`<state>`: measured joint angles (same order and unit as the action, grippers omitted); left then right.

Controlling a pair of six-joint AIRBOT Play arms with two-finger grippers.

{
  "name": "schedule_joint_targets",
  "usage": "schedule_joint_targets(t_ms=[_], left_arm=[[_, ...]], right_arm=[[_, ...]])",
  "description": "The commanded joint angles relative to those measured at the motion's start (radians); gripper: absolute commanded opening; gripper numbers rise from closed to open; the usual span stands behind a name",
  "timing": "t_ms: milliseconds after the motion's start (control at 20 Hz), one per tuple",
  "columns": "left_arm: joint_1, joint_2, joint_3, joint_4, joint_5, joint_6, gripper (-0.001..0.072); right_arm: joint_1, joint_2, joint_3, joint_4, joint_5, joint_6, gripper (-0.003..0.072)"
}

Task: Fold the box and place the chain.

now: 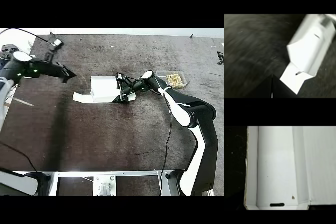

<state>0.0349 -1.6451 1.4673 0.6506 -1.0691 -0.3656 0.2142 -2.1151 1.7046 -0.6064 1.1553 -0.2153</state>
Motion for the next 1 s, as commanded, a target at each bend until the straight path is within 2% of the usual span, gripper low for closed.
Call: schedule_joint_targets(t_ms=[0, 100, 300, 650, 950], left_arm=[[0.060, 0.127, -0.174, 0.000, 0.129, -0.275, 0.0005], [0.094, 0.130, -0.226, 0.000, 0.070, -0.376, 0.0006], [0.140, 0.114, -0.278, 0.006, 0.019, -0.500, 0.0005], [0.134, -0.062, -0.278, -0.032, -0.034, -0.523, 0.0006], [0.134, -0.132, -0.278, -0.088, -0.079, -0.516, 0.0005]], right_arm=[[0.001, -0.001, 0.001, 0.000, 0.000, 0.000, 0.0358], [0.001, -0.001, 0.001, 0.000, 0.000, 0.000, 0.0358], [0.001, -0.001, 0.001, 0.000, 0.000, 0.000, 0.0358], [0.001, -0.001, 0.001, 0.000, 0.000, 0.000, 0.0358], [0.001, -0.001, 0.001, 0.000, 0.000, 0.000, 0.0358]])
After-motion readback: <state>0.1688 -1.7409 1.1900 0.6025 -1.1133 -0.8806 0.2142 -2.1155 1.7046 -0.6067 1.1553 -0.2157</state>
